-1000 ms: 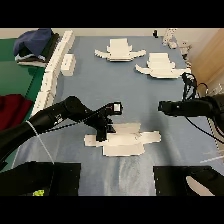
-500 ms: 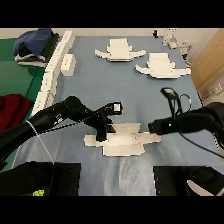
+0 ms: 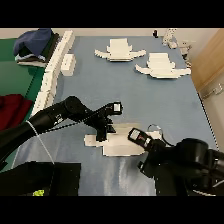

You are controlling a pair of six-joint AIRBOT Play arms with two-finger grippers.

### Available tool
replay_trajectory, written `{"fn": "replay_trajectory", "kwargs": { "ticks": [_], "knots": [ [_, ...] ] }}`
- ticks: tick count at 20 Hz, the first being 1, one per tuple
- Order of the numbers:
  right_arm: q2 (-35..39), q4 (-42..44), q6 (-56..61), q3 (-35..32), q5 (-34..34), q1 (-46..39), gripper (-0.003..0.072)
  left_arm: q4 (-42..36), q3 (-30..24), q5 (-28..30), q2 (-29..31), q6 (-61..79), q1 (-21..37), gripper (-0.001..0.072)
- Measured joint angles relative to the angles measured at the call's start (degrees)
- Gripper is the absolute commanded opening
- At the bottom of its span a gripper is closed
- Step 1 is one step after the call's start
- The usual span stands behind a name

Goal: Fold the box.

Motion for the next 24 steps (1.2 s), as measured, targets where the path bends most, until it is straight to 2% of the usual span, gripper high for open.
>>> {"fn": "replay_trajectory", "kwargs": {
  "ticks": [5, 8, 17, 24],
  "knots": [
    [-11.04, -9.6, -1.68, -0.55, 8.37, 3.82, 0.071, 0.0, 0.0, 0.0, 0.0, 0.04, 0.0, 0.0013],
    [-15.39, -15.39, 2.47, -0.5, 11.47, 4.48, 0.071, 0.0, 0.0, -0.02, 0.0, 0.07, 0.0, 0.0013],
    [-12.92, -25.24, 17.97, 0.96, 11.89, 4.76, 0.071, 0.0, 0.0, 0.0, 0.0, 0.07, 0.0, 0.0013],
    [-12.33, -26.99, 26.75, 1.11, 10.27, 4.76, 0.0713, 0.0, 0.0, 0.0, 0.0, 0.07, 0.0, 0.0013]
  ]
}}
